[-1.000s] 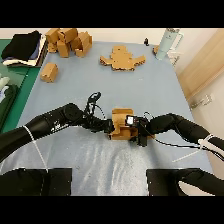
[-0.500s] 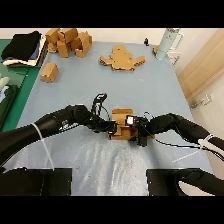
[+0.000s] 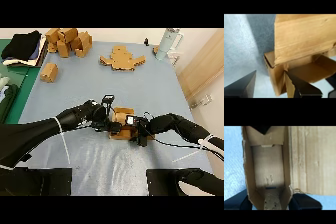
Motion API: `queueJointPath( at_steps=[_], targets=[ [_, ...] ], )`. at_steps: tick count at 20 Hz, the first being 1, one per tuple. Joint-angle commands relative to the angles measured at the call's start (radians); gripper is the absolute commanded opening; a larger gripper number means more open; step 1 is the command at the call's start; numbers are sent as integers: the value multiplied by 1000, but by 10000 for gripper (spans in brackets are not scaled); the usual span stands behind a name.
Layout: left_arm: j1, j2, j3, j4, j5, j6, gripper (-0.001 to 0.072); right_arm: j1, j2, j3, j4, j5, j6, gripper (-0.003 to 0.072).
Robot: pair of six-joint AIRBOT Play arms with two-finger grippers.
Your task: Fold the box.
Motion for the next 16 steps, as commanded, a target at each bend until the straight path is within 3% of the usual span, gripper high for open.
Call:
queueJointPath(
  at_steps=[1,9,13,14,15,16],
  targets=[
    [-18,-29,34,69,-47,-92,524,1,0,0,0,0,0,538],
    [-76,-148,158,138,-127,-140,524,1,0,0,0,0,0,538],
    [-79,-176,165,130,-124,-156,523,1,0,0,0,0,0,538],
    [-79,-176,165,134,-127,-160,446,1,0,0,0,0,0,538],
    [-79,-176,165,136,-129,-158,171,1,0,0,0,0,0,538],
    [-79,-176,165,137,-127,-158,47,1,0,0,0,0,0,538]
  ],
)
